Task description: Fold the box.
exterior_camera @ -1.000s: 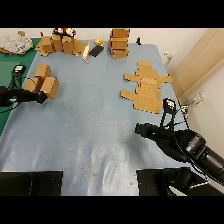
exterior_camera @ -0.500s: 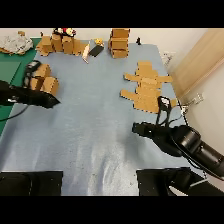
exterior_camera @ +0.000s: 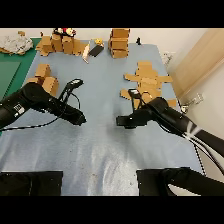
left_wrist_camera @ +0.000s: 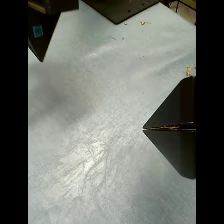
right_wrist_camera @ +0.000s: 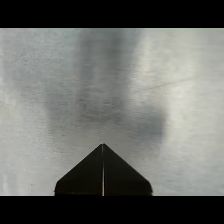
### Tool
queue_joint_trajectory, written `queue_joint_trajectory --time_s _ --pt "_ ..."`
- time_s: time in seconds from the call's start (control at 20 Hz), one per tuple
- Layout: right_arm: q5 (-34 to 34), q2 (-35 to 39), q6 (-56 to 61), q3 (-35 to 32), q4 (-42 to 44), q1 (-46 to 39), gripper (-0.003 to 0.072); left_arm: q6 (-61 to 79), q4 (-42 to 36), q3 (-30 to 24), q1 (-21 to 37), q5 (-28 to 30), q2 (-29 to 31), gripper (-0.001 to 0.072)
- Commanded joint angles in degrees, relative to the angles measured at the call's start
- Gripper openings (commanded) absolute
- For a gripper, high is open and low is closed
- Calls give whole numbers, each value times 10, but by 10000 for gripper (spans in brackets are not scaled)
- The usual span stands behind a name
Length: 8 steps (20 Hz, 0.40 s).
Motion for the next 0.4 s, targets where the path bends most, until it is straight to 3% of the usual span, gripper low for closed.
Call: queue_joint_trajectory --time_s 0.0,0.35 --pt "-7 -45 -53 26 63 -7 6 -21 7 0 -17 -10 -12 11" --pt "-7 -44 -53 26 60 -7 6 -20 7 0 -17 -11 -12 10"
